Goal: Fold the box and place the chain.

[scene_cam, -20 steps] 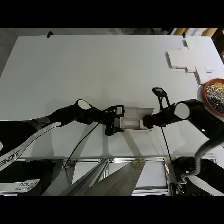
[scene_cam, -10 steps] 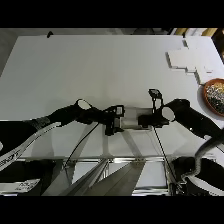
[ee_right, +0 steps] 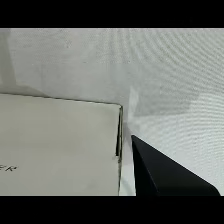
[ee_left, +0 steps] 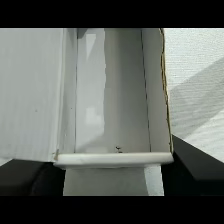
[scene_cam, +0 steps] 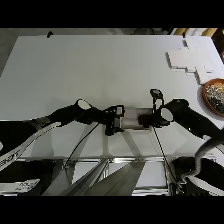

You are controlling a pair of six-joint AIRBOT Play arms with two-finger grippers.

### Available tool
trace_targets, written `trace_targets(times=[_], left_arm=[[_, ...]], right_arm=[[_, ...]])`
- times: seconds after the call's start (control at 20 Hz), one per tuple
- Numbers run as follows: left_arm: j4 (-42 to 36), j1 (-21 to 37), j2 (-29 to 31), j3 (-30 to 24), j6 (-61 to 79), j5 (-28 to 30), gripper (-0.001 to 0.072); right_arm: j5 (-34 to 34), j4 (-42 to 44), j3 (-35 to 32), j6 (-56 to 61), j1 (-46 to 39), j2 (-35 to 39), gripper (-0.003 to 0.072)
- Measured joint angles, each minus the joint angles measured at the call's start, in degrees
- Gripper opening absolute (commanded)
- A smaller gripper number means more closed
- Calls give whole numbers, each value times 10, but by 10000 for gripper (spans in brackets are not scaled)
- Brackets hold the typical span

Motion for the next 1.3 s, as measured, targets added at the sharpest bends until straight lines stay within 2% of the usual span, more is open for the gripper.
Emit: trace_targets(times=[0.3, 0.4, 0.5, 0.6, 0.65, 0.75, 0.8, 0.9, 1.05, 1.3], left_arm=[[0, 0, 0, 0, 0, 0, 312], [0, 0, 0, 0, 0, 0, 312], [0, 0, 0, 0, 0, 0, 312], [1, 0, 0, 0, 0, 0, 312], [0, 0, 0, 0, -3, 0, 312], [-1, 0, 0, 0, -3, -1, 312], [-1, 0, 0, 0, -2, 0, 312], [2, 0, 0, 0, 3, 0, 312], [0, 0, 0, 0, 2, 0, 312], [0, 0, 0, 0, 1, 0, 312]], right_arm=[[-6, -11, 0, -4, 10, 0, 263], [-6, -12, -3, -4, 13, 0, 173], [-7, -14, -9, -4, 18, 0, 145], [-7, -17, -13, -4, 21, 0, 25], [-8, -17, -14, 0, 22, 0, 15], [-9, -16, -16, -2, 23, 0, 16], [-9, -16, -16, -5, 23, 0, 41], [-7, -16, -16, -17, 24, 0, 180], [-6, -20, -17, -19, 24, 0, 198], [-10, -26, -17, -19, 24, 0, 184]])
